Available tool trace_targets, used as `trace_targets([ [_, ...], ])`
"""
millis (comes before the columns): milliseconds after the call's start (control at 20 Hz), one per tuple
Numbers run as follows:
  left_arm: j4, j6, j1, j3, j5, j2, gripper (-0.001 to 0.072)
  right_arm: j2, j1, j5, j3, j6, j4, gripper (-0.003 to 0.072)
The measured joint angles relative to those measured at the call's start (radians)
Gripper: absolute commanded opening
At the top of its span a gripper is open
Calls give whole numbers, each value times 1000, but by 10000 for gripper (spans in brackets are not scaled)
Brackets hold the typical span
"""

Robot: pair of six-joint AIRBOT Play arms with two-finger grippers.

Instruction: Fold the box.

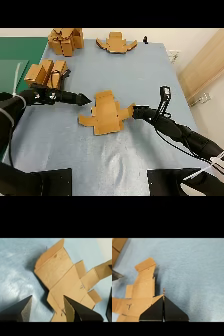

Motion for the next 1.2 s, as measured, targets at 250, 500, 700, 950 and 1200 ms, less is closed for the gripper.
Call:
trace_targets([
  [250,-14,-25,-19,134,-64,-158,593,3,11,23,-5,-1,-76,1],
  [500,-17,-53,-32,167,-100,-206,573,3,13,33,-6,-2,-97,1],
  [700,-17,-62,-56,174,-129,-216,576,3,13,34,-6,-2,-102,1],
  [950,-18,-66,-69,177,-155,-219,575,3,13,34,-6,-2,-103,1],
  [1200,-39,-66,-72,199,-161,-219,342,3,13,34,-6,-2,-103,1],
])
